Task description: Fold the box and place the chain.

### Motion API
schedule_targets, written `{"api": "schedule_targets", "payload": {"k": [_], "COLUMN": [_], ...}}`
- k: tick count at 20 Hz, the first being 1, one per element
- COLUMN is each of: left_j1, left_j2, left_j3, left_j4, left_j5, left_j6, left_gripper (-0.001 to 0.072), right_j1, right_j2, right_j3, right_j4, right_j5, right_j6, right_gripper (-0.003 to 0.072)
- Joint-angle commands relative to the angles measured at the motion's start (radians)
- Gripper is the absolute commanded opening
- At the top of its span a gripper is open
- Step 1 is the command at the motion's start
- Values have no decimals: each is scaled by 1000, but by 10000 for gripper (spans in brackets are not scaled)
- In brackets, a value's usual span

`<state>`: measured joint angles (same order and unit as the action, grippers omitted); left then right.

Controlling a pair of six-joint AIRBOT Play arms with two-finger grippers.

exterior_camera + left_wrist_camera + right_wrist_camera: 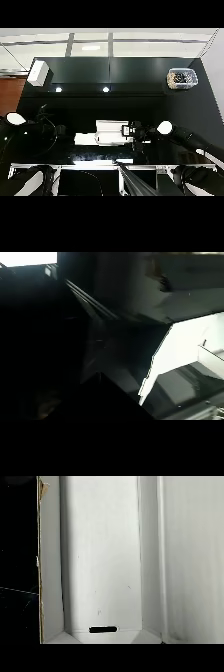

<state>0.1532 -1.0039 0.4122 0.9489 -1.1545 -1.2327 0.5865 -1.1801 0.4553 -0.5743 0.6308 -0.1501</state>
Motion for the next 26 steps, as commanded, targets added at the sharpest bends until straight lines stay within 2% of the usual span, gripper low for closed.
{"api": "schedule_targets", "payload": {"k": [1,5,8,14,15,16,17,18,19,23,26], "left_j1": [1,-93,-153,-202,-201,-201,-201,-201,-201,-235,-335], "left_j2": [-119,-214,-217,-215,-212,-209,-206,-201,-195,-127,-53], "left_j3": [-33,-33,-32,-28,-23,-14,1,15,31,80,101], "left_j4": [-175,-237,-286,-375,-373,-367,-349,-334,-316,-302,-243], "left_j5": [-22,-14,-5,-26,-42,-68,-95,-114,-127,-112,21], "left_j6": [56,134,186,283,283,282,278,254,228,163,23], "left_gripper": [33,31,30,32,60,249,488,609,629,628,628], "right_j1": [0,0,0,0,0,0,0,0,0,0,0], "right_j2": [0,0,0,0,0,0,0,0,0,0,0], "right_j3": [1,1,1,1,1,1,1,1,1,1,1], "right_j4": [0,0,0,0,0,0,0,0,0,0,0], "right_j5": [0,0,0,0,0,0,0,0,0,0,-1], "right_j6": [0,0,0,0,0,0,0,0,0,0,0], "right_gripper": [488,488,488,488,488,488,488,488,488,488,488]}}
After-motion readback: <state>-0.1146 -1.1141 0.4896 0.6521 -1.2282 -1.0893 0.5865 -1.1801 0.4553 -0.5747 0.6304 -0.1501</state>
